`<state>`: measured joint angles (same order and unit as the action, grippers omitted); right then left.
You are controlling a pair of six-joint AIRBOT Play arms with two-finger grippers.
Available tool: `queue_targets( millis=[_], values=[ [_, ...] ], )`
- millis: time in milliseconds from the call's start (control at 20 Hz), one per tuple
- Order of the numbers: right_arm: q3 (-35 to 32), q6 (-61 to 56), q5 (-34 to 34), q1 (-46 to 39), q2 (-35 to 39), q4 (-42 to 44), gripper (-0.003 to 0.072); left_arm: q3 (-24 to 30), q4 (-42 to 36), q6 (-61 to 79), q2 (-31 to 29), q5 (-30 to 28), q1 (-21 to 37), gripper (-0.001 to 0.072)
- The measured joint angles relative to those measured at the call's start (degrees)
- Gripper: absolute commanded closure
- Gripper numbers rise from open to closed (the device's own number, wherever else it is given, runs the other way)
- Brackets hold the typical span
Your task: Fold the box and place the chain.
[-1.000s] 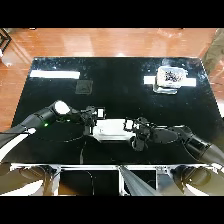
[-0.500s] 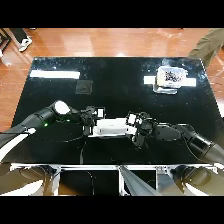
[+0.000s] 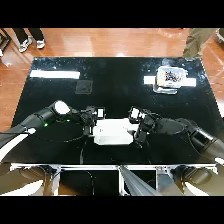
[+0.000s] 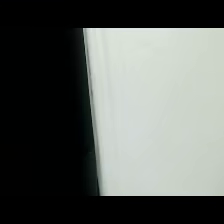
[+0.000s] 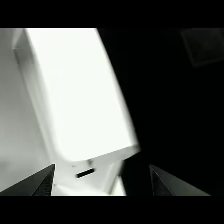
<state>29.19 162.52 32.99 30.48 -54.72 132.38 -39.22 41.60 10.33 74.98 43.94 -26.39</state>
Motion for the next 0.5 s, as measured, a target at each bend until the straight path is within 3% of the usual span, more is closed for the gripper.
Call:
queue_targets(
  millis=[300, 500],
  values=[
    [2.14, 6.58, 4.26, -2.56, -4.35, 3.28, -0.0014, 0.00, 0.00, -0.20, 0.00, 0.02, 0.02, 0.0692],
    [3.56, 0.87, 8.41, -6.80, -3.76, -5.27, -0.0013, 0.00, 0.00, -0.24, 0.00, 0.02, 0.02, 0.0692]
  ],
)
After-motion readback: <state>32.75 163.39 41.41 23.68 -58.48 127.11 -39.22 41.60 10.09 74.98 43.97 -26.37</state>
